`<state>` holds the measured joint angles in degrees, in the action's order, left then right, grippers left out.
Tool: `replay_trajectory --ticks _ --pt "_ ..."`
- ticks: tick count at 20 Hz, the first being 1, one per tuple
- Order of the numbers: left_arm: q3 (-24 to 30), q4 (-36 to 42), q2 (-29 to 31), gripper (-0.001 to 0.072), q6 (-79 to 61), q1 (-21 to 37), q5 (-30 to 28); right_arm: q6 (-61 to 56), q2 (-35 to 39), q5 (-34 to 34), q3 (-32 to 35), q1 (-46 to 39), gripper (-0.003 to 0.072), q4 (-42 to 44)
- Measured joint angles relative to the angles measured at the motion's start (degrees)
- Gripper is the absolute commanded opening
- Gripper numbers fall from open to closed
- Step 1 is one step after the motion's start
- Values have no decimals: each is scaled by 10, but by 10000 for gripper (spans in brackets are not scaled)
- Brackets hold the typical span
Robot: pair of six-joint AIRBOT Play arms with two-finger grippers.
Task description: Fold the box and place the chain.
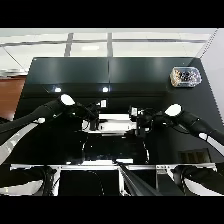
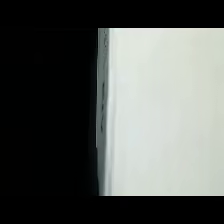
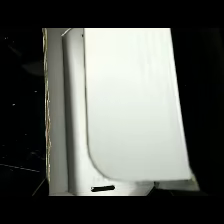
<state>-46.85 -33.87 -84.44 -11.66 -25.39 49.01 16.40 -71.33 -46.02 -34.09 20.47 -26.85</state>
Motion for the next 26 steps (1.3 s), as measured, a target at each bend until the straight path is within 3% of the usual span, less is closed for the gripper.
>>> replay_trajectory --ticks 26 --pt "0 -2 0 26 0 0 0 -53 -44 34 -9 25 688 -73"
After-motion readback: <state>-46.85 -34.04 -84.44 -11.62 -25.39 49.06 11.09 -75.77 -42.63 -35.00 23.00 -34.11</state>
